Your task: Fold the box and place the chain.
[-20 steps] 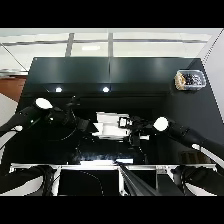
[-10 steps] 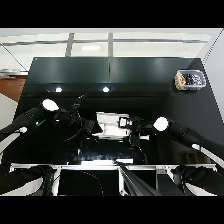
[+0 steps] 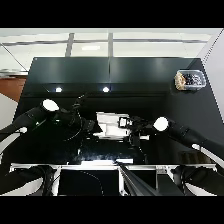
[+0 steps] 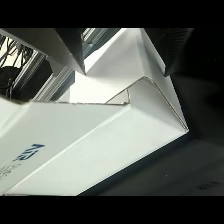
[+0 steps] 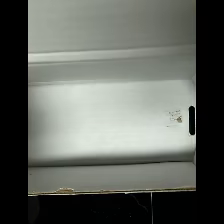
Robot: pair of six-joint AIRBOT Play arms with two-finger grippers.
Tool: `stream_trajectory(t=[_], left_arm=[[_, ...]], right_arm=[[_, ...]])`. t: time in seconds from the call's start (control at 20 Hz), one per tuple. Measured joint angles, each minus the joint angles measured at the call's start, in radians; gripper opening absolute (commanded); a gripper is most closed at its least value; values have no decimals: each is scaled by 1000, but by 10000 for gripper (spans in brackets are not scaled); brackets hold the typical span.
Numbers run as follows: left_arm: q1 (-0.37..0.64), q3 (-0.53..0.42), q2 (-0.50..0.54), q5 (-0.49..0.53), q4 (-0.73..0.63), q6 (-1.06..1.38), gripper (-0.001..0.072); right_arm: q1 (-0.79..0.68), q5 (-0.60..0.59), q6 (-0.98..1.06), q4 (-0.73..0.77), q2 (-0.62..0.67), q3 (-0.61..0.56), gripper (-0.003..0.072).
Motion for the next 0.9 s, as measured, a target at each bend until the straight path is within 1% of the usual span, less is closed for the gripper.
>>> stream_trajectory(t=[0.05,0.1,0.4,0.75,0.9], left_arm=[[0,0,0,0,0,0,474],[0,0,0,0,0,0,465],[-1,0,0,19,-2,-39,465],[-26,2,0,74,2,-114,465],[-47,21,0,90,35,-157,465]], right_arm=[[0,0,0,0,0,0,530],[0,0,0,0,0,0,529],[0,0,0,0,0,0,530],[0,0,0,0,0,0,530],[0,0,0,0,0,0,530]])
